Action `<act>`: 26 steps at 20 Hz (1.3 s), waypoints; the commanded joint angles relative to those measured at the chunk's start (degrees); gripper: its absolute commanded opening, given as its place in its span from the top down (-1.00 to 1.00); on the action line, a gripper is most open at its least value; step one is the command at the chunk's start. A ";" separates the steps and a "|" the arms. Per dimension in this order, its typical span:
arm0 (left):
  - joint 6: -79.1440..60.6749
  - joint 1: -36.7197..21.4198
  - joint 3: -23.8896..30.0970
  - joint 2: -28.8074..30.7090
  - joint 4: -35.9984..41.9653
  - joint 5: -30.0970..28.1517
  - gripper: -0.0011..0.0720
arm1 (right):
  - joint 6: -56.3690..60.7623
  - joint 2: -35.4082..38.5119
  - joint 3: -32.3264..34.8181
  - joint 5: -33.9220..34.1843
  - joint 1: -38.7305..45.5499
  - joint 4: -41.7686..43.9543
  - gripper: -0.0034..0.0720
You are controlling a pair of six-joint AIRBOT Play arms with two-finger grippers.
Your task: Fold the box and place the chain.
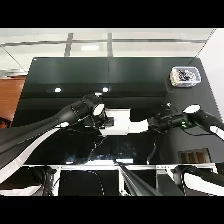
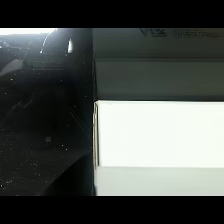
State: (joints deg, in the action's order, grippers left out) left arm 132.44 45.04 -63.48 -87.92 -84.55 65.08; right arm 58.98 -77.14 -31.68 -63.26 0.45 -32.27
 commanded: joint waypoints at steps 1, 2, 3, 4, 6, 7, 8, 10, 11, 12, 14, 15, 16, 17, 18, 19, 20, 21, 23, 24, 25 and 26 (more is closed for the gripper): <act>-0.02 -0.04 -0.02 0.02 0.02 0.11 0.89 | -2.71 -1.62 -3.41 -0.96 -5.46 2.75 0.88; -0.02 -0.04 -0.02 0.02 0.02 0.11 0.89 | -3.08 -1.62 -5.16 -2.91 -5.44 2.73 0.87; -0.02 -0.04 -0.02 0.02 0.02 0.11 0.89 | -3.08 -1.62 -6.97 -4.81 -5.42 2.58 0.84; -0.02 -0.04 -0.02 0.02 0.02 0.09 0.89 | -3.06 -1.62 -8.48 -6.56 -5.44 2.45 0.25; -0.02 -0.04 -0.02 0.02 0.02 0.11 0.89 | -3.06 -1.62 -10.88 -9.73 -5.44 2.54 -0.73; -0.02 -0.04 -0.02 0.02 0.02 0.11 0.89 | -3.06 -1.62 -11.58 -10.84 -5.46 2.99 -0.73; -0.02 -0.04 -0.02 0.02 0.02 0.09 0.89 | -3.06 -1.62 -11.87 -11.17 -5.46 3.87 -0.73; -0.02 -0.04 -0.02 0.02 0.02 0.11 0.89 | -2.97 -1.62 -11.87 -10.67 -5.57 5.01 -0.73; -0.02 -0.04 -0.02 0.02 0.04 0.13 0.89 | -2.23 -1.62 -11.89 -10.16 -5.90 4.98 -0.72; -0.02 -0.04 -0.02 0.02 0.04 0.13 0.89 | -1.64 -1.62 -11.96 -9.60 -6.47 4.96 -0.72; -0.02 -0.04 -0.02 0.02 0.04 0.15 0.89 | -0.50 -1.62 -12.00 -8.20 -8.17 4.68 -0.37; -0.02 -0.04 -0.02 0.02 0.04 0.15 0.89 | 0.07 -1.62 -12.02 -7.34 -9.22 4.09 -0.37; -0.02 -0.04 -0.02 0.02 0.04 0.15 0.89 | 1.14 -1.62 -12.31 -6.56 -10.32 2.64 -0.37; -0.02 -0.04 -0.02 0.02 0.04 0.15 0.89 | 2.99 -1.62 -12.94 -5.84 -11.43 0.61 -0.34; -0.02 -0.04 -0.02 0.02 0.04 0.15 0.89 | 4.09 -1.62 -13.84 -5.07 -12.66 -1.22 -0.04; -0.02 -0.04 -0.02 0.02 0.07 0.15 0.89 | 5.60 -1.62 -14.78 -4.37 -13.68 -2.40 -0.03; -0.02 -0.04 -0.02 0.02 0.04 0.15 0.89 | 6.86 -1.62 -15.58 -3.63 -14.62 -2.99 -0.03; -0.02 -0.04 -0.02 0.02 0.04 0.15 0.89 | 8.00 -1.62 -16.33 -2.89 -15.61 -3.67 -0.02; -0.02 -0.04 -0.02 0.02 0.02 0.13 0.89 | 10.82 -1.62 -17.64 -1.25 -17.73 -6.08 -0.03; -0.02 -0.04 -0.02 0.02 0.04 0.13 0.89 | 12.83 -1.62 -18.27 -0.24 -18.91 -7.87 -0.02; -0.02 -0.04 -0.02 0.02 0.04 0.13 0.89 | 14.56 -1.62 -18.71 0.57 -20.00 -9.46 -0.02; -0.02 -0.04 -0.02 0.02 0.04 0.13 0.89 | 16.52 -1.62 -19.21 1.18 -21.07 -11.50 -0.02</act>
State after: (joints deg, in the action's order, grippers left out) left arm 132.44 45.04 -63.46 -87.92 -84.53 65.36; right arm 69.78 -78.74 -49.32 -64.84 -17.69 -38.57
